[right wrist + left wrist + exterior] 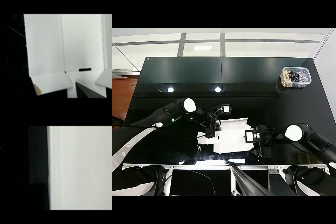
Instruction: Fold the box and place the chain.
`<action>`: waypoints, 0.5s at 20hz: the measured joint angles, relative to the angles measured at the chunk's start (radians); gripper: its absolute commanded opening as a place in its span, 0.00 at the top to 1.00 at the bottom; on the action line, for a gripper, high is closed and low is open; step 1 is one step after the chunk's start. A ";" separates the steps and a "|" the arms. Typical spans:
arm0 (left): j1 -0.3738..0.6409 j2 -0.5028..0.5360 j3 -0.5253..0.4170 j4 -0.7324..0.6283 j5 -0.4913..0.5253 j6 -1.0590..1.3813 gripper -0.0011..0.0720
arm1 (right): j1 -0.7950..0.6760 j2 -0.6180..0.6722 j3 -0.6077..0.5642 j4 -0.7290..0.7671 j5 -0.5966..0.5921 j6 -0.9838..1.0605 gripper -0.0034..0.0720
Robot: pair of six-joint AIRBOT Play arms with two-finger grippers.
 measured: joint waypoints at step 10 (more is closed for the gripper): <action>0.000 0.000 0.000 0.000 0.000 0.000 0.95 | 0.096 -0.045 0.015 0.086 -0.149 0.027 0.02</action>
